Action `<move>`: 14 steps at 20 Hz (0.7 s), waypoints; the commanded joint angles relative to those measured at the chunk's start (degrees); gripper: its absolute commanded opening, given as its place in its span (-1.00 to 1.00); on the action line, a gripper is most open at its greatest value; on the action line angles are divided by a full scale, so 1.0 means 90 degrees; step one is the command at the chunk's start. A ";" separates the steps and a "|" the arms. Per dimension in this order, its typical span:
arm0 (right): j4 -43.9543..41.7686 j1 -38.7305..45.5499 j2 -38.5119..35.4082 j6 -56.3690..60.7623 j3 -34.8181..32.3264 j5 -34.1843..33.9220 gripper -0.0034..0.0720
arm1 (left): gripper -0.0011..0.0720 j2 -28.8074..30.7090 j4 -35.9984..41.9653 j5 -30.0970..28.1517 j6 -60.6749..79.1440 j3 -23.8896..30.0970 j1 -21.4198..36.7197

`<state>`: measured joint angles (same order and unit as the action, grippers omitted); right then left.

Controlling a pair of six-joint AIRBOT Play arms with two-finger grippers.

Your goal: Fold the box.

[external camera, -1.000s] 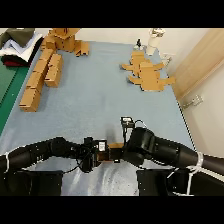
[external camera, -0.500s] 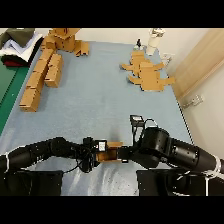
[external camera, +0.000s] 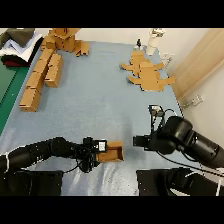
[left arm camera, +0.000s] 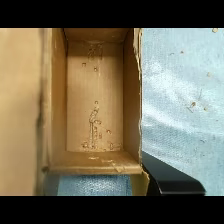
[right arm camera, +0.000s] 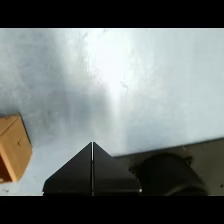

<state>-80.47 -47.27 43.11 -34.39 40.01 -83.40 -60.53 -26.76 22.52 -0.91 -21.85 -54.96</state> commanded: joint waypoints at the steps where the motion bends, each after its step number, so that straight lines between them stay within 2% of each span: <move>1: -0.0690 0.1273 0.0080 -0.1683 -0.0163 0.1345 -0.90 | 0.42 0.0007 -0.0002 -0.0010 0.0007 -0.0007 0.0005; 4: -0.1732 0.2140 0.0423 -0.2892 -0.0163 0.2178 -0.90 | 0.42 0.0087 -0.0058 -0.0007 0.0000 -0.0015 0.0007; 6: -0.2312 0.2465 0.0741 -0.3480 -0.0170 0.2191 -0.90 | 0.42 0.0270 -0.0231 -0.0005 -0.0306 -0.0029 0.0007; 8: -0.2545 0.2521 0.1066 -0.3723 -0.0170 0.2200 -0.90 | 0.42 0.0476 -0.1078 0.0090 -0.1392 -0.0039 0.0083; 11: -0.2613 0.2518 0.1268 -0.3808 -0.0170 0.2222 -0.90 | 0.42 0.0678 -0.2754 0.0872 -0.2824 -0.0058 0.0355; 12: -0.2613 0.2518 0.1260 -0.3808 -0.0168 0.2225 -0.90 | 0.42 0.0680 -0.2939 0.1056 -0.2934 -0.0058 0.0427; 14: -0.2613 0.2518 0.1258 -0.3808 -0.0170 0.2227 -0.90 | 0.42 0.0665 -0.2936 0.1001 -0.2890 -0.0058 0.0457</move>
<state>-102.48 -25.06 53.67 -67.07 38.52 -63.96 -55.09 -46.98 29.06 -21.74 -22.28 -51.83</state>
